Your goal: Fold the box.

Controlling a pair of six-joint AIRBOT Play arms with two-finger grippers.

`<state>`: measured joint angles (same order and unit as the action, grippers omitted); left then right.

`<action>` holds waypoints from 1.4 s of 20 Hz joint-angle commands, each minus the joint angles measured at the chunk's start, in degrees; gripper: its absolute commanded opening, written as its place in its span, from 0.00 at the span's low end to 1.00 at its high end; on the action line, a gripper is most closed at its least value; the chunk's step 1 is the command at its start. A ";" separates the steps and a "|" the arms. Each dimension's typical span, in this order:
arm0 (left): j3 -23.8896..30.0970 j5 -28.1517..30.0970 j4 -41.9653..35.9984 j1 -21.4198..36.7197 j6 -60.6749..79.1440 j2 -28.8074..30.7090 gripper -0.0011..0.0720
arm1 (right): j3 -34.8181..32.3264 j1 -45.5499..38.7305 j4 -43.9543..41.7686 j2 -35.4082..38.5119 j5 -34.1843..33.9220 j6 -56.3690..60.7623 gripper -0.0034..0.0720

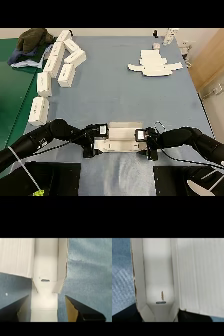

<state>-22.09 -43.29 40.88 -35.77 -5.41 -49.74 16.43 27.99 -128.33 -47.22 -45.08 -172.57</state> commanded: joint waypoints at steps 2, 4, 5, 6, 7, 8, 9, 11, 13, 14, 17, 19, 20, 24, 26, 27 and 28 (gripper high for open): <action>0.07 4.22 -5.20 -1.75 6.62 -3.17 0.47 | 0.04 -0.02 -0.02 0.04 0.02 0.02 0.74; 0.07 4.17 -5.73 -2.25 7.15 -3.23 0.24 | 0.04 -0.02 -0.02 0.04 0.04 0.02 0.74; 0.07 4.35 -6.29 -2.47 7.21 -3.32 0.16 | 0.04 -0.02 -0.02 0.04 0.02 0.02 0.74; 0.07 4.37 -7.72 -2.49 7.91 -3.63 0.16 | 0.04 -0.02 -0.02 0.04 0.02 0.02 0.74; -0.02 4.37 -8.87 -2.49 8.63 -4.17 0.16 | 0.04 -0.02 -0.02 0.04 0.04 0.02 0.74; -0.11 4.37 -10.29 -2.49 9.81 -4.87 0.16 | 0.04 -0.02 -0.04 0.04 0.02 0.02 0.74; -0.28 4.35 -11.82 -2.49 10.95 -5.49 0.16 | 0.04 -0.02 -0.02 0.04 0.02 0.02 0.74; -0.94 4.37 -13.99 -2.49 11.61 -6.51 0.16 | 0.04 -0.02 -0.02 0.04 0.02 0.02 0.74; -1.11 4.33 -13.42 -2.40 11.34 -6.73 0.16 | 0.04 -0.02 -0.02 0.04 0.02 0.02 0.74; -1.11 4.35 -11.76 -2.16 10.01 -6.69 0.16 | 0.04 -0.02 -0.02 0.04 0.04 0.02 0.74; -1.11 4.15 -2.62 -0.35 3.67 -5.29 0.16 | 0.04 -0.02 -0.02 0.04 0.04 0.02 0.74; -1.09 3.54 3.76 1.18 -0.59 -3.02 0.20 | 0.04 -0.02 -0.02 0.04 0.02 0.02 0.74; -1.07 2.47 5.46 2.03 -1.70 -1.68 0.20 | 0.04 -0.02 -0.02 0.04 0.02 0.02 0.74; -1.05 -3.30 5.57 2.84 -1.70 1.81 0.29 | 0.04 -0.02 -0.02 0.04 0.02 0.02 0.74; -1.05 -5.31 5.20 2.12 -1.73 1.84 0.65 | 0.04 -0.02 -0.02 0.04 0.02 0.02 0.74; -1.05 -5.66 5.16 1.53 -1.75 1.84 0.54 | 0.04 -0.02 -0.02 0.04 0.02 0.02 0.74; -1.05 -5.77 5.14 0.63 -1.75 1.84 0.49 | 0.04 -0.02 -0.02 0.04 0.02 0.02 0.74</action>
<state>-23.16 -46.59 45.41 -34.04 -6.59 -48.49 16.43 27.99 -128.35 -47.22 -45.06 -172.57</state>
